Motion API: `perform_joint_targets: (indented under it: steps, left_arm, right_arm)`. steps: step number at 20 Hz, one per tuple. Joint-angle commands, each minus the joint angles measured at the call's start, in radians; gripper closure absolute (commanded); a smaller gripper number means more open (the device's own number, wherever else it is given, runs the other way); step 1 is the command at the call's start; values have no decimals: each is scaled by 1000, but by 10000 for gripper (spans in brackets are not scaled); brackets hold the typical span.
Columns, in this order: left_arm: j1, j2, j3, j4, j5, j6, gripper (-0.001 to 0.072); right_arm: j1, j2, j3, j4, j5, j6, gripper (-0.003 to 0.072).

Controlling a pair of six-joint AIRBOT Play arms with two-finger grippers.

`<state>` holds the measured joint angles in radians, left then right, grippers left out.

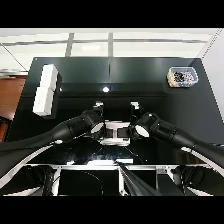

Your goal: Fold the box and place the chain.

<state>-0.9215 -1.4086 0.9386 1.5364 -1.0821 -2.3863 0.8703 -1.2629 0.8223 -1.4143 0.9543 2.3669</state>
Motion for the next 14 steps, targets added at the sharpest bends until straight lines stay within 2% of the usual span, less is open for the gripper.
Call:
perform_joint_targets:
  steps: [1,2,11,12,14]
  left_arm:
    - [1,-1,0,0,4,0,678]
    - [1,-1,0,0,4,0,678]
    - [1,-1,0,0,7,0,678]
    - [1,-1,0,0,8,0,678]
    - [1,-1,0,0,8,0,678]
  right_arm:
    - [11,-25,12,-12,10,72,393]
    - [12,-25,12,-12,9,74,465]
    - [13,-63,13,3,10,87,472]
    - [13,-63,13,3,10,87,498]
    - [13,-63,13,3,8,87,498]
